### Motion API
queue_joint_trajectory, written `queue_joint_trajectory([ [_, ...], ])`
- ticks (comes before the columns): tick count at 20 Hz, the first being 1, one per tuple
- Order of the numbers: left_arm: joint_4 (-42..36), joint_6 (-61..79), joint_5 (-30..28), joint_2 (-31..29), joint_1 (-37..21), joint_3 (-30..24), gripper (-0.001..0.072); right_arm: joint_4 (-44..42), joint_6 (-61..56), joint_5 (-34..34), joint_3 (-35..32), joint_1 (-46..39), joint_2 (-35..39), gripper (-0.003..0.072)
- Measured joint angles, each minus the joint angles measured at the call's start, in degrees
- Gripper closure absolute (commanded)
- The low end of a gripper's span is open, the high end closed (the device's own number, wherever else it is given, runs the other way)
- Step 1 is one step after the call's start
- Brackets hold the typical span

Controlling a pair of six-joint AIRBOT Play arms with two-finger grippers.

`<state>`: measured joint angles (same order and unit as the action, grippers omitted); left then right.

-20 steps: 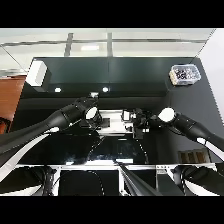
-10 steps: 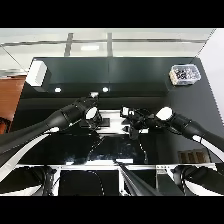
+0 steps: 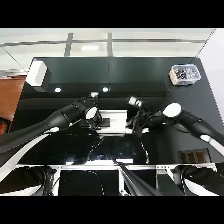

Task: Fold the box and place the chain.

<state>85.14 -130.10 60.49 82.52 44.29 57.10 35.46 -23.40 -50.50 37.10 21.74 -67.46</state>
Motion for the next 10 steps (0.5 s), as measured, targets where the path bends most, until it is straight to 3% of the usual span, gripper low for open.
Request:
queue_joint_trajectory([
  [4,-0.2,-0.1,-0.1,0.0,-0.1,0.0,0.0680,11.6,-28.1,-11.1,1.6,-15.1,6.6,0.0673],
  [7,-0.2,-0.1,-0.1,0.0,-0.1,0.0,0.0681,12.9,-40.8,-12.9,-1.6,-27.2,7.0,0.0673],
  [10,-0.2,0.0,-0.1,0.0,-0.1,0.0,0.0680,10.0,-44.5,-12.3,-6.1,-32.6,4.3,0.0673],
])
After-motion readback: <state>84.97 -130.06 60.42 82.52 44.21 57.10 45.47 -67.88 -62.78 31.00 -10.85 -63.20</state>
